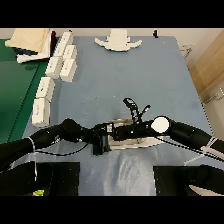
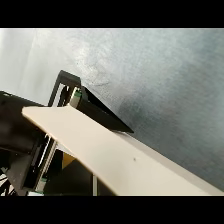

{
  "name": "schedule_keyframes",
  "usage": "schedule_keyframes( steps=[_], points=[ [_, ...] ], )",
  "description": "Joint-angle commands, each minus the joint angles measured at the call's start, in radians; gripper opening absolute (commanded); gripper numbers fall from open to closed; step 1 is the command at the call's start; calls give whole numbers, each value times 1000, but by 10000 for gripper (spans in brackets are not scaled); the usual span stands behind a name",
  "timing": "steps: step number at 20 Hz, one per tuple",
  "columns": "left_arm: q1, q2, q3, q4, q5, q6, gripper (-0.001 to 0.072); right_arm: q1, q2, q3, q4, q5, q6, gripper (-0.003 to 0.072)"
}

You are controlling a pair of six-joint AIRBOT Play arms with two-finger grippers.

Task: Fold the box.

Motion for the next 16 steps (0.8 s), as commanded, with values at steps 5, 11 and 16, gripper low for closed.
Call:
schedule_keyframes(
  steps=[5, 11, 16],
  points=[
    [0, 0, 1, -65, 0, -54, 476, 41, 1, 1, -4, 2, 11, 29],
    [0, 0, 1, 28, -37, -106, 318, 39, 17, 1, -18, 0, 11, 29],
    [0, 0, 1, 41, -32, -112, 316, 38, 81, 1, -38, -5, 45, 126]
  ],
)
